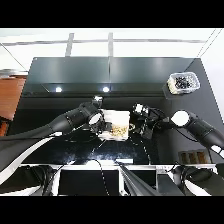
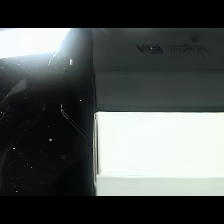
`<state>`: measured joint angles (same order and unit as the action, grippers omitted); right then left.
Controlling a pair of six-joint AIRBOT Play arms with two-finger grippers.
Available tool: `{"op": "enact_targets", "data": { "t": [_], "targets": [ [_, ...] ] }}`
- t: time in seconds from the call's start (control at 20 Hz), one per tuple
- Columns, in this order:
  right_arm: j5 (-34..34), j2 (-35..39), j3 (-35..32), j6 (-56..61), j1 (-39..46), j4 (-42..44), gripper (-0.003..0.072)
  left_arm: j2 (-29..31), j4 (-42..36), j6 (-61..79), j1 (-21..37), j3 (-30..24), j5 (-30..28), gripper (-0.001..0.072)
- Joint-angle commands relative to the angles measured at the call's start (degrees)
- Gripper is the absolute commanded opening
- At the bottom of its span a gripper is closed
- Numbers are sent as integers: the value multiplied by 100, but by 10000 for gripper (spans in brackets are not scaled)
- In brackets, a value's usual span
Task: Fold the box and place the chain.
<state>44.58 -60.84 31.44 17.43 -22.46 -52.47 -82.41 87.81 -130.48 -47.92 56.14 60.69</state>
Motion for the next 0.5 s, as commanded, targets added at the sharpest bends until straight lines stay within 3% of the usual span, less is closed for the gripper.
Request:
{"op": "enact_targets", "data": {
  "t": [0.0, 0.25, 0.45],
  "targets": [
    [24, -227, -4, -315, -7, 146, 691, -2, -2, -9, 7, 2, 2, 30],
    [-24, -518, -4, -317, -22, 140, 691, -2, 2, -7, 7, 2, -2, 30],
    [-551, -568, -4, -315, -240, 146, 691, -2, 0, -7, 7, 2, 2, 30]
  ]
}}
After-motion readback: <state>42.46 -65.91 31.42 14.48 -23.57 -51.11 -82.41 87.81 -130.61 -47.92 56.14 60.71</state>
